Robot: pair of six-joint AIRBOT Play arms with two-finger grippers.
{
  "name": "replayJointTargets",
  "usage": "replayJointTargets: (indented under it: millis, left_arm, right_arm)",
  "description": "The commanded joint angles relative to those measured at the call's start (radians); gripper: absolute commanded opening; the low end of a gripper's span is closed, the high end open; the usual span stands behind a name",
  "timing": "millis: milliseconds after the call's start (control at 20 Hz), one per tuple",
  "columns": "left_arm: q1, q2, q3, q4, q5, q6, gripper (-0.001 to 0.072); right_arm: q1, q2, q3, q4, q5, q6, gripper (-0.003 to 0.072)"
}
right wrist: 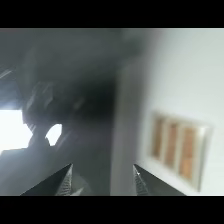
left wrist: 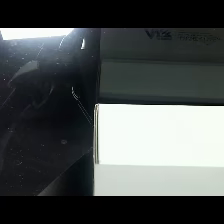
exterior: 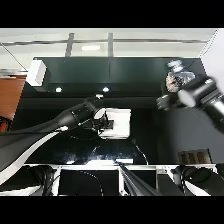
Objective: Fold the box and place the chain.
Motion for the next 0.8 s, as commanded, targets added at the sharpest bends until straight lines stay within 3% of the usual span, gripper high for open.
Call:
replayJointTargets:
  millis: [0, 100, 150, 350, 550, 650, 750]
  left_arm:
    - [0.000, 0.000, 0.000, 0.002, 0.004, 0.000, 0.0028]
    - [0.000, 0.000, 0.000, 0.002, -0.004, 0.000, 0.0028]
    - [0.000, 0.000, 0.000, 0.002, -0.005, 0.000, 0.0028]
    - [0.000, 0.000, 0.000, 0.002, -0.004, 0.000, 0.0028]
    - [0.000, 0.000, 0.000, 0.002, -0.004, 0.000, 0.0028]
    - [0.000, 0.000, 0.000, 0.002, -0.003, 0.001, 0.0028]
    - [0.000, 0.000, 0.000, 0.002, -0.004, 0.000, 0.0028]
  right_arm:
    - [-0.292, -0.038, -0.009, -0.034, -0.311, -0.063, 0.0720]
    - [-0.395, -0.127, 0.037, 0.169, -0.456, -0.191, 0.0720]
    - [-0.434, -0.193, 0.092, 0.214, -0.467, -0.190, 0.0720]
    - [-0.522, -0.478, 0.362, 0.296, -0.338, -0.223, 0.0720]
    - [-0.559, -0.680, 0.541, 0.377, -0.274, -0.326, 0.0720]
    - [-0.562, -0.732, 0.566, 0.375, -0.290, -0.326, 0.0587]
    - [-0.566, -0.764, 0.569, 0.367, -0.313, -0.324, 0.0548]
